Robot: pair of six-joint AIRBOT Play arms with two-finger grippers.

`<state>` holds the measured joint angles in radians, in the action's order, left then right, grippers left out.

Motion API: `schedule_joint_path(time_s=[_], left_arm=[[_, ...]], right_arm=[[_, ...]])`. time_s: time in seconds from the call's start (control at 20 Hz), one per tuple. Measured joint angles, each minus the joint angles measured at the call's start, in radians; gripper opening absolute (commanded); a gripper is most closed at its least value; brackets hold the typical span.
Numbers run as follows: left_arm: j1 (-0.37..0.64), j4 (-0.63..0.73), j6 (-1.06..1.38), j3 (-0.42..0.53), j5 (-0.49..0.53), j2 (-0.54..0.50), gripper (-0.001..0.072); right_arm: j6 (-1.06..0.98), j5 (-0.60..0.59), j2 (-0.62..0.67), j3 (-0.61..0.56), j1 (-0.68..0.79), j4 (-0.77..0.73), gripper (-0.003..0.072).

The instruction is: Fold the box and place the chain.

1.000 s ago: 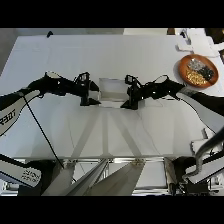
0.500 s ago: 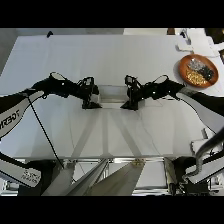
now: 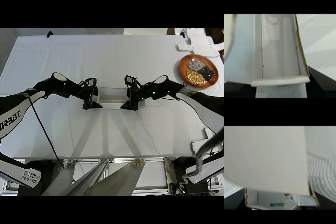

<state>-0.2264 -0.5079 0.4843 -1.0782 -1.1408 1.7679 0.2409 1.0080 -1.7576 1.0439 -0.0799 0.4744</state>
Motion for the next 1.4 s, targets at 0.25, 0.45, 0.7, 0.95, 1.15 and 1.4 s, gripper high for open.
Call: schedule_joint_path(time_s=[0.25, 0.45, 0.7, 0.95, 1.15, 1.4], left_arm=[[0.000, 0.001, -0.006, 0.000, 0.005, 0.000, 0.0175], [0.000, 0.002, -0.006, 0.000, 0.006, 0.000, 0.0175], [0.000, 0.002, -0.006, 0.000, 0.007, 0.000, 0.0175], [0.000, 0.002, -0.006, 0.000, 0.007, 0.000, 0.0175], [0.000, 0.002, -0.007, 0.000, 0.008, 0.000, 0.0175], [-0.001, 0.002, -0.006, 0.000, 0.010, 0.000, 0.0175]], right_arm=[[0.000, -0.001, 0.000, 0.000, 0.000, 0.000, 0.0497], [0.000, -0.002, 0.000, 0.000, 0.000, 0.000, 0.0497], [0.000, -0.002, 0.000, 0.000, 0.000, -0.001, 0.0497], [0.000, -0.002, 0.000, 0.000, 0.000, -0.001, 0.0495], [-0.003, -0.003, 0.000, 0.000, 0.000, -0.003, 0.0704], [0.003, -0.016, 0.003, 0.000, 0.000, 0.020, 0.0696]])
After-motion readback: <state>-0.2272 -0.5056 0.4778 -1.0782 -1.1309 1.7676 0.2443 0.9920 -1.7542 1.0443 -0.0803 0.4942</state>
